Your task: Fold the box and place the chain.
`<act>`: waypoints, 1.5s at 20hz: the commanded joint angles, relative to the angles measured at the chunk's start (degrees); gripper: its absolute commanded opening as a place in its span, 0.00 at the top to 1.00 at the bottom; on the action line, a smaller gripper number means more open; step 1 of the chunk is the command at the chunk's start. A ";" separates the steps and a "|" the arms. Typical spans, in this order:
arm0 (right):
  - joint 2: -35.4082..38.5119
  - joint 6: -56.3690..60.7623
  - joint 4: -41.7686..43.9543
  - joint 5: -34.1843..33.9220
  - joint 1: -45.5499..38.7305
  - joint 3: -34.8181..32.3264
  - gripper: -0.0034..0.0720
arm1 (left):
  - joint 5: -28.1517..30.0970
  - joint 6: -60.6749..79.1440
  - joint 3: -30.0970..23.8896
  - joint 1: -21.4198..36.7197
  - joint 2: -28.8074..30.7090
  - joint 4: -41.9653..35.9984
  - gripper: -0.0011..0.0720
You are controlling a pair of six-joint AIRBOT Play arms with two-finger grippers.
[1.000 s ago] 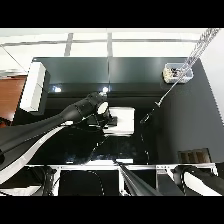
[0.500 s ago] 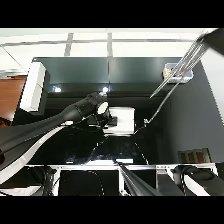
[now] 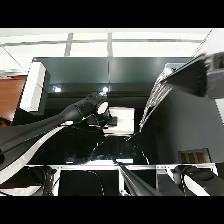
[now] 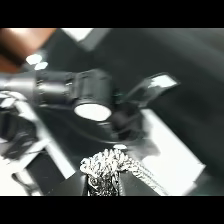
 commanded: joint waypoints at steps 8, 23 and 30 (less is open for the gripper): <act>-0.15 -5.22 9.07 -12.15 1.66 -26.23 0.94 | 0.00 0.04 0.00 0.02 -0.02 0.04 0.95; -1.05 -3.54 5.64 -26.77 5.51 -39.63 0.94 | 0.15 0.04 0.00 0.00 -0.02 0.04 0.95; -3.52 -0.96 -0.17 -29.35 7.04 -39.69 0.44 | 0.15 0.04 0.00 0.02 -0.02 0.04 0.95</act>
